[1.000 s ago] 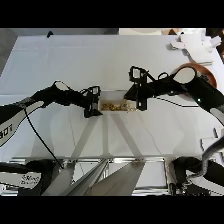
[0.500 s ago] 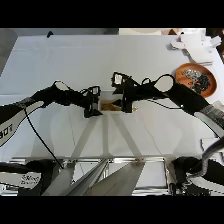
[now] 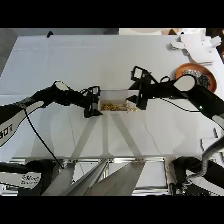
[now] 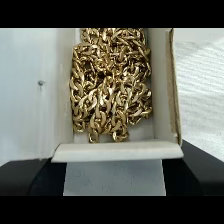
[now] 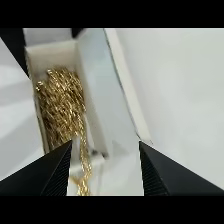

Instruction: Fold the box and place the chain.

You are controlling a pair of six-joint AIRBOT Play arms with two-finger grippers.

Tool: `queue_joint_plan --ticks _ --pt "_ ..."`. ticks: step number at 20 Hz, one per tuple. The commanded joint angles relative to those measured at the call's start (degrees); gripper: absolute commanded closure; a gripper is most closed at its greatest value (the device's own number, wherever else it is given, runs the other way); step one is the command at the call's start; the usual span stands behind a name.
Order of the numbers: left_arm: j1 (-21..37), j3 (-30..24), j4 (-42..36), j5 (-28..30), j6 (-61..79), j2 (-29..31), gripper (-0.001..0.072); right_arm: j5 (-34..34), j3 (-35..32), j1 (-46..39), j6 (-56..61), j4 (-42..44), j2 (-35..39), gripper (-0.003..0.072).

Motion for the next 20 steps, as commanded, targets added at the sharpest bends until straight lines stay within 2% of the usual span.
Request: queue_joint_plan --ticks 1,3,5,10,15,16,17,20 --pt "0.0 0.0 0.0 0.0 0.0 0.0 0.0435 2.9 -3.4 -6.7 -0.6 -0.8 1.4 0.0221" --pt "0.0 0.0 0.0 0.0 0.0 0.0 0.0435 3.0 -3.6 -7.1 -4.9 -2.6 0.0 0.0233" --pt "0.0 0.0 0.0 0.0 0.0 0.0 0.0435 3.1 -3.6 -7.1 -11.1 -2.6 -3.0 0.0281" --pt "0.0 0.0 0.0 0.0 0.0 0.0 0.0435 3.1 -3.6 -7.1 -18.4 -0.8 -11.2 0.0279" --pt "0.0 0.0 0.0 0.0 0.0 0.0 0.0435 3.3 -3.6 -4.8 -29.6 6.5 -16.0 0.0256" --pt "0.0 0.0 0.0 0.0 0.0 0.0 0.0435 3.2 -3.6 -4.0 -30.8 7.6 -16.6 0.0194" --pt "0.0 0.0 0.0 0.0 0.0 0.0 0.0435 3.1 -3.6 -3.1 -31.8 8.2 -17.4 0.0171" --pt "0.0 0.0 0.0 0.0 0.0 0.0 0.0435 2.7 -3.6 -1.8 -32.0 8.2 -19.3 0.0183"
